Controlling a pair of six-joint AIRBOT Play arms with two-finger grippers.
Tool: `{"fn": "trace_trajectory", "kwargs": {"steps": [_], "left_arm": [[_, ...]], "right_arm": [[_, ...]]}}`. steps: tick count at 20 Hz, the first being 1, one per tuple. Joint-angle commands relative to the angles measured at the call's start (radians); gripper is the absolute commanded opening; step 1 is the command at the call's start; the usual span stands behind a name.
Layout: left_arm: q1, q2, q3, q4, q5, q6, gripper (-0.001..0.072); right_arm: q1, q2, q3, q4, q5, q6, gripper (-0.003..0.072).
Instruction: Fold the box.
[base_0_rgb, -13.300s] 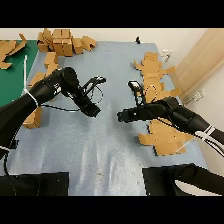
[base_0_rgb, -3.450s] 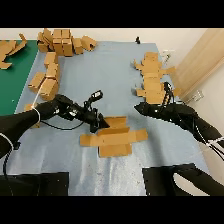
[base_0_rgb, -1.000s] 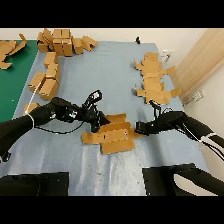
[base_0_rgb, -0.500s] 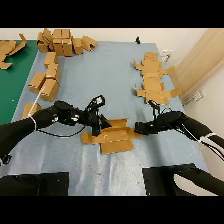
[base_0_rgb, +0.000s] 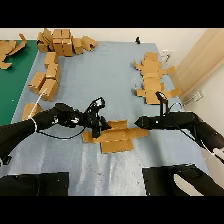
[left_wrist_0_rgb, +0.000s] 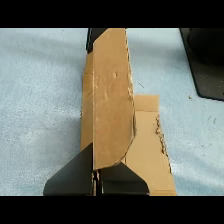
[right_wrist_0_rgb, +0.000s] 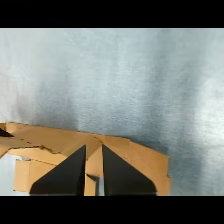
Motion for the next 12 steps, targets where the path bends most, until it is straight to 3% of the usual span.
{"fn": "trace_trajectory", "kwargs": {"steps": [1,12], "left_arm": [[0.000,0.000,0.000,0.002,0.005,0.013,0.0013],[0.018,0.010,0.009,-0.001,-0.011,-0.002,0.0013]], "right_arm": [[-0.001,0.064,0.001,0.005,0.000,0.006,0.0159],[-0.001,0.056,0.000,-0.015,0.000,0.019,0.0159]]}}
